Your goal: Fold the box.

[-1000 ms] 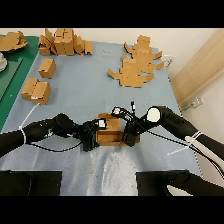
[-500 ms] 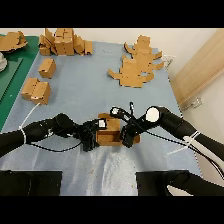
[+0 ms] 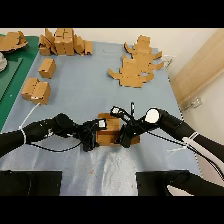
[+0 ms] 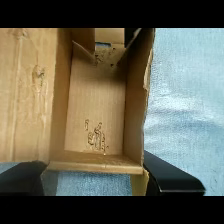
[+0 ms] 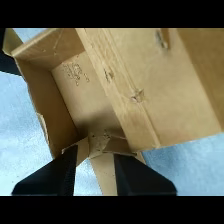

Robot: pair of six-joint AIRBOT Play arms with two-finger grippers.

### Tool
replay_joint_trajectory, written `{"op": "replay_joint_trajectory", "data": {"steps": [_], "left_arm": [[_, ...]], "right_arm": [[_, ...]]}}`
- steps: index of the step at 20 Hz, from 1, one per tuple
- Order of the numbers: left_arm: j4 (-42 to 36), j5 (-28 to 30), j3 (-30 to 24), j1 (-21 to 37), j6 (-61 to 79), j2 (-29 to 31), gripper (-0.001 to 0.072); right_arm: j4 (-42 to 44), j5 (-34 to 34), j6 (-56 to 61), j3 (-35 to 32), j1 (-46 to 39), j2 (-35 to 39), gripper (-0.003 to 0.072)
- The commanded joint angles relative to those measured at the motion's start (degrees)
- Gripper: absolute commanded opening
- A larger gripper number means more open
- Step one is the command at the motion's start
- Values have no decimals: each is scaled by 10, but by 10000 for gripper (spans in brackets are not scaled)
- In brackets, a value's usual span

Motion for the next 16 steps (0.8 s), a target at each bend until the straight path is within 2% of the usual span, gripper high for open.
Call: {"op": "replay_joint_trajectory", "data": {"steps": [1, 6, 7, 8, 9, 10, 13, 16], "left_arm": [[-1, 0, 1, 0, -1, 0, 415], [-1, 0, 1, 0, -1, 0, 415], [-1, 0, 1, 0, -1, 0, 415], [-1, 0, 1, 0, -1, 0, 415], [-1, 0, 1, 0, -1, 0, 415], [-1, 0, 1, 0, -1, 0, 415], [-1, 0, 1, 0, -1, 0, 415], [-1, 0, 1, 0, -1, 0, 415]], "right_arm": [[14, -5, 0, -10, 1, 0, 383], [11, -4, 7, -10, 0, 1, 380], [-2, 1, 30, -9, -2, 3, 330], [-36, 14, 63, -6, -2, 10, 188], [-83, 31, 111, -2, -2, 20, 126], [-125, 48, 150, 0, -2, 34, 22], [-215, 93, 274, 1, -2, 97, 3], [-282, 100, 400, 1, -23, 167, 2]]}}
